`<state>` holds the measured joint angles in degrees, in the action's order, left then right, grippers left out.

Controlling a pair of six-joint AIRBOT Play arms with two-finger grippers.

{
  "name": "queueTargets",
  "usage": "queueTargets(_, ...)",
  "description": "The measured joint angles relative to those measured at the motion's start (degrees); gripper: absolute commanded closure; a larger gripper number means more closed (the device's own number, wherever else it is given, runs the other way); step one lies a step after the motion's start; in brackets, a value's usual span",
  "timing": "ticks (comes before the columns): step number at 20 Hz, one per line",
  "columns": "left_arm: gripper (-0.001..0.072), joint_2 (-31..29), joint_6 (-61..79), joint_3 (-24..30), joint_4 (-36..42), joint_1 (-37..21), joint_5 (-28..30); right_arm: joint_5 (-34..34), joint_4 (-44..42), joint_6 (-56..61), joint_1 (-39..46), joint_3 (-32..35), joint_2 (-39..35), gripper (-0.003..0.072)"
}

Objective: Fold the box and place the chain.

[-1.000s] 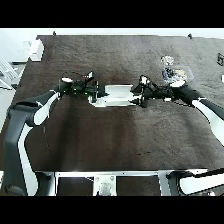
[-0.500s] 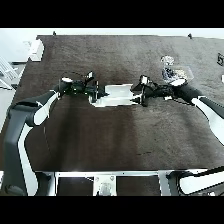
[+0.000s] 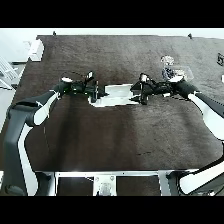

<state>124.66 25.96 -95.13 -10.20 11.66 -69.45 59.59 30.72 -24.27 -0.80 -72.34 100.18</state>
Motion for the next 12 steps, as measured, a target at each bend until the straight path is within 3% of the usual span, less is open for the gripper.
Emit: queueTargets(12,0.069,0.0,0.02,0.0,-0.07,0.0,-0.2,10.73,0.28,0.04,0.44,-7.32,8.0,0.0064)
